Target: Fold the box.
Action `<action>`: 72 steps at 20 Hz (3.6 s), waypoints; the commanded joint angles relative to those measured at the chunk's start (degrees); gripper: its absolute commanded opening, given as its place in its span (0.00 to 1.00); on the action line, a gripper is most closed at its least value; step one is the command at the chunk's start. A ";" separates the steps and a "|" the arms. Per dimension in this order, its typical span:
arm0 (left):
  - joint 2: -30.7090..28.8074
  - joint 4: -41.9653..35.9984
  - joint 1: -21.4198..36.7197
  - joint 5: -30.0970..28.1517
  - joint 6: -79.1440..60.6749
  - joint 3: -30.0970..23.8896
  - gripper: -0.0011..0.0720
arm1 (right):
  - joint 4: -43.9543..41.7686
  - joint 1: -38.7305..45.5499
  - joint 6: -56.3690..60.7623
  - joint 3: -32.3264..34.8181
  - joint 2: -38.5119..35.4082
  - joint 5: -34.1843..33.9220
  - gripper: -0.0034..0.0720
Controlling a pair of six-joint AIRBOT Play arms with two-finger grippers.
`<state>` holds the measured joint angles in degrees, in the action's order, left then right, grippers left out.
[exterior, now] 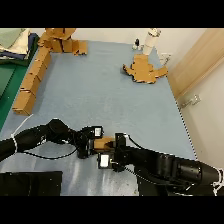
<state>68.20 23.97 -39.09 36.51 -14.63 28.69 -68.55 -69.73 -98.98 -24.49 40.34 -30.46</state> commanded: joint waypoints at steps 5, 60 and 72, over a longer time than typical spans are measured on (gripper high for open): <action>0.02 0.04 0.02 -0.09 0.09 0.07 0.74 | -2.97 0.07 15.10 -4.83 -9.90 -16.46 0.38; 0.02 0.04 0.02 -0.09 0.09 0.07 0.74 | -39.52 5.62 54.05 13.40 -11.26 24.22 0.04; 0.02 0.04 0.00 -0.07 0.09 0.07 0.74 | -11.72 34.51 58.60 -7.74 -9.79 -53.64 0.05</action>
<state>68.20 23.99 -39.09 36.45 -14.52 28.69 -79.09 -40.88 -37.17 -28.93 26.89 -71.68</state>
